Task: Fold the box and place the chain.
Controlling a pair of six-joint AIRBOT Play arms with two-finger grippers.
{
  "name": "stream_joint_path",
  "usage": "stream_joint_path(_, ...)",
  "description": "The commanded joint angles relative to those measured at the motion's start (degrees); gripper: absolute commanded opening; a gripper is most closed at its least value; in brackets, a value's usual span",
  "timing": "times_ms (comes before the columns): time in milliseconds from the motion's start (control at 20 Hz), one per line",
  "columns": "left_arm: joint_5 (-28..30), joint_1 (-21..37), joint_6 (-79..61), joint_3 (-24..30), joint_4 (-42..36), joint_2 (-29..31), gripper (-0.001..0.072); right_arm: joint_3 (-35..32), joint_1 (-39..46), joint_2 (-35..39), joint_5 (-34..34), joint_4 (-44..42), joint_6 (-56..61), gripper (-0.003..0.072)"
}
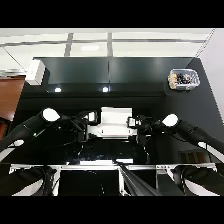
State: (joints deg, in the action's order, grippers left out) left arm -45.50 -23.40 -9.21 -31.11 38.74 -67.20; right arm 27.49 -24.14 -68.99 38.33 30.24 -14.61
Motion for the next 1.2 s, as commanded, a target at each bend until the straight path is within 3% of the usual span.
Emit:
stream_joint_path(0, 1.5, -1.6, -1.3, 0.0, -0.5, -1.2, 0.0567, 0.0, 0.0, 0.0, 0.0, 0.0, 0.0, 0.0018)
stream_joint_path(50, 1.4, -1.6, -1.3, 0.0, -0.5, -1.2, 0.054, 0.0, 0.0, 0.0, 0.0, 0.0, 0.0, 0.0019)
stream_joint_path(200, 1.2, -1.6, -1.0, 0.0, -2.5, -1.2, 0.0325, 0.0, 0.0, 0.0, 0.0, 0.0, 0.0, 0.0019)
stream_joint_path(450, -1.1, -2.0, -1.0, 0.0, -9.5, -2.8, 0.0324, 0.0, 0.0, 0.0, 0.0, 0.0, 0.0, 0.0018)
stream_joint_path(550, -1.8, -2.7, -1.1, 0.0, -9.5, -3.5, 0.0215, 0.0, 0.0, 0.0, 0.0, 0.0, 0.0, 0.0019)
stream_joint_path(650, -1.2, -3.0, -1.0, 0.0, -9.6, -3.5, 0.0212, 0.0, 0.0, 0.0, 0.0, 0.0, 0.0, 0.0018)
stream_joint_path(700, -0.4, -3.0, -1.1, 0.0, -10.2, -3.7, 0.0122, 0.0, 0.0, 0.0, 0.0, 0.0, 0.0, 0.0018)
stream_joint_path(750, 0.5, -3.0, -1.1, 0.0, -11.2, -4.0, 0.0083, 0.0, 0.0, 0.0, 0.0, 0.0, 0.0, 0.0018)
stream_joint_path(900, 0.5, -3.0, -1.4, 0.0, -15.5, -5.5, 0.0083, 0.0, 0.0, 0.0, 0.0, 0.0, 0.0, 0.0019)
stream_joint_path(1150, 0.5, -3.9, -2.4, -0.1, -15.5, -6.0, 0.0083, 0.0, 0.0, 0.0, 0.0, 0.0, 0.0, 0.0019)
